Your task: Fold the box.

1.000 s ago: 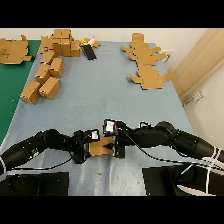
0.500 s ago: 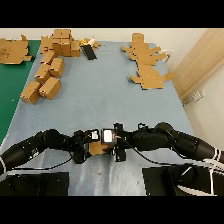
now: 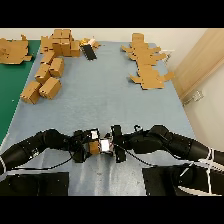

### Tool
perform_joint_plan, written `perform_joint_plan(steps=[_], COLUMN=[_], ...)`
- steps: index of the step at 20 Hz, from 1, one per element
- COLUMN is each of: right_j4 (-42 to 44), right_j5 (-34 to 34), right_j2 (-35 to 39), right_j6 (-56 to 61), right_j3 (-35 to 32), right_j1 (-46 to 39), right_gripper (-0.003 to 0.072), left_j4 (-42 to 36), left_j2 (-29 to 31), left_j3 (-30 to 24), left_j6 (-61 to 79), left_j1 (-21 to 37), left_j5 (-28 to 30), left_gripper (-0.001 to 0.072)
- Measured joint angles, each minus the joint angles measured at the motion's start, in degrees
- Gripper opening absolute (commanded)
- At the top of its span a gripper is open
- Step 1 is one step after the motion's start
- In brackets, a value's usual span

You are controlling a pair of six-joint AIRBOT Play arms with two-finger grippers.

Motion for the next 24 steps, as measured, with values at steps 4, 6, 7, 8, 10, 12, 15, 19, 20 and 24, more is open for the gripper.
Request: perform_joint_plan(steps=[4,6,7,8,10,12,15,19,20,24], right_j4=[-1.0,-1.1,-1.2,-1.2,-1.2,-1.2,-1.2,-0.7,-0.5,-0.3], right_j5=[0.5,0.8,0.8,0.9,0.9,0.9,0.9,0.7,0.5,-0.6], right_j2=[0.7,1.3,1.5,1.6,1.8,1.8,0.8,-0.2,-0.3,-0.5], right_j6=[-0.1,-0.2,-0.2,-0.2,-0.2,-0.3,-0.3,-0.3,-0.3,-0.2], right_j3=[0.0,0.0,0.0,0.0,0.0,0.0,0.0,-0.1,-0.1,-0.3], right_j1=[0.3,0.6,0.7,0.8,0.8,0.9,1.1,1.5,1.6,1.7], right_gripper=[0.033,0.0286,0.0268,0.0259,0.0212,0.016,0.016,0.0159,0.0159,0.0161], left_j4=[0.0,0.0,0.0,0.0,0.0,0.0,0.0,0.0,0.0,0.0], left_j2=[0.0,0.0,0.0,0.0,0.0,0.0,0.0,0.0,0.0,0.0], left_j3=[0.0,0.0,0.0,0.0,0.0,0.0,0.0,0.0,0.0,0.0], left_j6=[0.0,0.2,0.2,0.2,0.2,0.2,0.1,0.2,0.2,0.2], left_j1=[0.0,0.0,0.0,0.0,0.0,0.0,0.0,0.0,0.0,0.0], left_j5=[0.0,0.0,0.0,0.0,0.0,0.0,-0.1,-0.1,-0.1,-0.2], left_gripper=[0.0425,0.0425,0.0424,0.0425,0.0425,0.0424,0.0425,0.0425,0.0425,0.0425])
